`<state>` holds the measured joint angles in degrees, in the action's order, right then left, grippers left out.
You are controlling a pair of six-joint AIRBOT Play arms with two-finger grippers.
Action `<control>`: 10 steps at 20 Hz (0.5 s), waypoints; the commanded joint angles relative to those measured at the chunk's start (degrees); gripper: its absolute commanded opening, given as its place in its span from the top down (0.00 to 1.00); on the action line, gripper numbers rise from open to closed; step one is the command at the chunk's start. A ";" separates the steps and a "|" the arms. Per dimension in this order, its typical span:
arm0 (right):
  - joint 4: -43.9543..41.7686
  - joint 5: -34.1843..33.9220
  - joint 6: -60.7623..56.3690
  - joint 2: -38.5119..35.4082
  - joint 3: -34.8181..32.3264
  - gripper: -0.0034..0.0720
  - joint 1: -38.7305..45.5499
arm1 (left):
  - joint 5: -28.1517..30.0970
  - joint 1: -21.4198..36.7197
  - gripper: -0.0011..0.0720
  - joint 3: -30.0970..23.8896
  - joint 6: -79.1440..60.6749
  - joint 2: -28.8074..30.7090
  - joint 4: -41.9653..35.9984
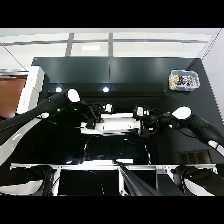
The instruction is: Fold the box and place the chain.
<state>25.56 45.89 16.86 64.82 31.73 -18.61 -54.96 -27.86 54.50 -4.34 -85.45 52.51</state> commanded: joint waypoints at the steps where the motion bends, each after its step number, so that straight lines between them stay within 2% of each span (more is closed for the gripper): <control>1: 0.24 0.39 2.69 3.34 -0.07 0.04 0.04 | 0.39 0.02 0.95 0.07 0.00 -0.02 -0.04; 6: 1.95 0.22 4.13 6.71 -0.07 0.04 0.02 | 0.46 0.02 0.95 0.07 0.00 -0.04 -0.09; 8: 1.73 0.39 4.87 6.84 -0.07 0.20 -0.11 | 0.44 0.02 0.95 0.07 0.00 -0.04 -0.04; 10: 1.73 0.35 4.87 6.88 -0.07 0.20 -0.11 | 0.50 0.02 0.95 0.07 0.00 -0.04 -0.02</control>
<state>27.20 46.17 20.93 71.13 31.68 -18.63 -54.63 -27.86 54.50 -4.36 -85.47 52.49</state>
